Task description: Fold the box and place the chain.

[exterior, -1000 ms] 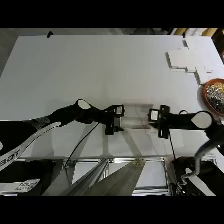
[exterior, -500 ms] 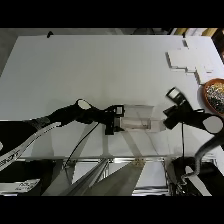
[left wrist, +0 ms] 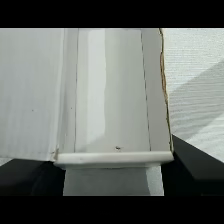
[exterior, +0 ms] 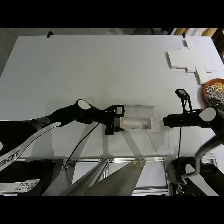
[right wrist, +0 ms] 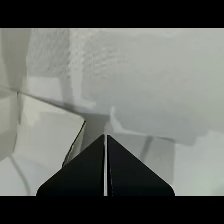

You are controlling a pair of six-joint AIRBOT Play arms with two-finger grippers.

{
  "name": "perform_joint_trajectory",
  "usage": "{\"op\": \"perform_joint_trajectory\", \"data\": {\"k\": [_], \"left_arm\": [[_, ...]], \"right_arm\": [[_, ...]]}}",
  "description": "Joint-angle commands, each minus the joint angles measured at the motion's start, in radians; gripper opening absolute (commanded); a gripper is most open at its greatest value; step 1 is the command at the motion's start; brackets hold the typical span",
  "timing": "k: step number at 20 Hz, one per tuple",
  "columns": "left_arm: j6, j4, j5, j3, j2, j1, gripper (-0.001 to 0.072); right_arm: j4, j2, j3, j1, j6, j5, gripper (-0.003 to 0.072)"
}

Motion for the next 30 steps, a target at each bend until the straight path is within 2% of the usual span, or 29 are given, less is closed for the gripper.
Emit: {"op": "perform_joint_trajectory", "data": {"k": [1,4,8,9,10,11,13,15,16,21,26,30], "left_arm": [[0.0,0.0,0.0,0.0,0.001,0.0,0.0312],[0.0,0.0,0.0,0.0,0.001,0.0,0.0312],[0.0,0.0,0.0,0.0,0.001,0.0,0.0312],[0.0,0.0,0.0,0.0,0.001,0.0,0.0312],[0.0,0.0,0.0,0.0,0.001,0.0,0.0312],[0.0,0.0,0.0,0.0,0.001,0.0,0.0312],[0.0,0.0,0.0,0.0,0.001,0.0,0.0312],[0.0,0.0,0.0,0.0,0.001,0.0,0.0312],[0.0,0.0,0.0,0.0,0.001,0.0,0.0312],[0.0,0.0,0.0,0.0,0.001,0.0,0.0312],[0.0,0.0,0.0,0.0,0.001,0.0,0.0312],[0.0,0.0,0.0,0.0,0.001,0.0,0.0312]], "right_arm": [[0.085,-0.035,-0.001,-0.006,0.021,0.079,0.0015],[0.13,-0.052,-0.003,-0.006,0.018,0.08,0.0015],[0.37,-0.027,-0.003,-0.006,-0.161,0.136,0.0018],[0.375,-0.015,-0.003,-0.006,-0.164,0.135,0.0069],[0.375,-0.007,-0.003,-0.006,-0.164,0.135,0.0178],[0.375,-0.003,-0.003,-0.006,-0.163,0.134,0.0201],[0.361,-0.001,-0.002,-0.006,-0.162,0.109,0.0194],[0.335,0.002,0.001,-0.008,-0.161,0.084,0.0066],[0.325,0.004,0.003,-0.022,-0.159,0.072,0.0039],[0.3,0.009,0.003,-0.152,-0.108,0.046,0.0015],[0.091,-0.06,0.002,-0.151,0.0,0.053,0.0015],[0.092,-0.111,0.002,-0.101,-0.013,0.072,0.0015]]}}
